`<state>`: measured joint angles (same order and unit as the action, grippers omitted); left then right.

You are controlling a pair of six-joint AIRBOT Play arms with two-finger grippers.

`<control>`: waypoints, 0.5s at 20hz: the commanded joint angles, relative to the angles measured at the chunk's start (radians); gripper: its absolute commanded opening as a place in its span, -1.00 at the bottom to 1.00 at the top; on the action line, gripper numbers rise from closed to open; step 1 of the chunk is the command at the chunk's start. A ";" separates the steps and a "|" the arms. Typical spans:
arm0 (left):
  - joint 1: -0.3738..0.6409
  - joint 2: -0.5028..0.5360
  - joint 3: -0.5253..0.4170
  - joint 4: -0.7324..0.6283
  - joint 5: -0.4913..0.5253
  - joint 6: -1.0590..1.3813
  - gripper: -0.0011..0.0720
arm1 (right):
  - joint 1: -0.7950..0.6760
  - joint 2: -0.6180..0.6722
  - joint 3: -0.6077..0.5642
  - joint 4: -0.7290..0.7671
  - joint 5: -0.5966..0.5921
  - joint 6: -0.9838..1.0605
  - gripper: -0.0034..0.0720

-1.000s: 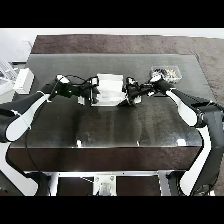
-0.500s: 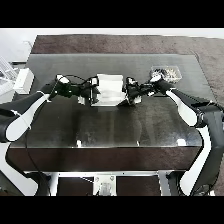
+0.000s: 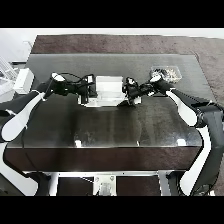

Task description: Fold the box and place the chain.

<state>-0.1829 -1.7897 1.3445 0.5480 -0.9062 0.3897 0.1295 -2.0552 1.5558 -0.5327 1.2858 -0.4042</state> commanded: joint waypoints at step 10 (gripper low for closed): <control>0.130 0.152 0.001 -0.021 -0.153 -0.478 -0.92 | 0.000 0.000 0.000 0.001 -0.003 0.000 0.64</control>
<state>-0.0731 -1.6760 1.3445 0.5278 -1.0279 0.1493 0.1295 -2.0552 1.5558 -0.5327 1.2839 -0.4046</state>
